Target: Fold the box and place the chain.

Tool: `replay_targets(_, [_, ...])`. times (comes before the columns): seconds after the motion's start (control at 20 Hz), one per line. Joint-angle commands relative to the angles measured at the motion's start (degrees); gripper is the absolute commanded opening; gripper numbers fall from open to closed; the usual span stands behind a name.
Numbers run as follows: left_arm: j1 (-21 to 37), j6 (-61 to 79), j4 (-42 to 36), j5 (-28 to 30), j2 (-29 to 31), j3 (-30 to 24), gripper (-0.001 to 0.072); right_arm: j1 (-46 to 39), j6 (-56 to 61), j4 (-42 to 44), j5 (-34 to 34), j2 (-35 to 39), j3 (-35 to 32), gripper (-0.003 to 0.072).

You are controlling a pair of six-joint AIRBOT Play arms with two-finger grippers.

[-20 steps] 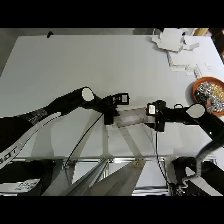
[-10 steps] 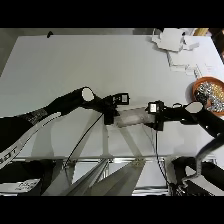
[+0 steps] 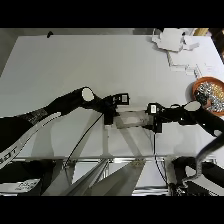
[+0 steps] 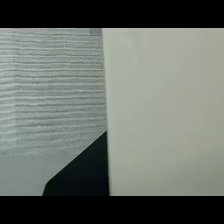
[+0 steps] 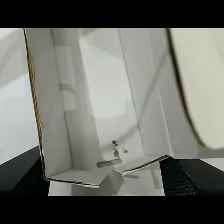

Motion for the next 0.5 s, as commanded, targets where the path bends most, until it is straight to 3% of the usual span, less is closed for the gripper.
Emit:
replay_targets(0.0, [0.02, -0.07, -0.04, 0.09, -0.02, -0.02, 0.0011, 0.0, 0.07, -0.63, 3.37, -0.98, -0.02, 0.0635])
replay_targets(0.45, [0.02, -0.07, -0.07, 0.09, -0.02, 0.0, 0.0011, 1.62, 1.11, -0.68, 1.22, -3.13, -0.04, 0.0633])
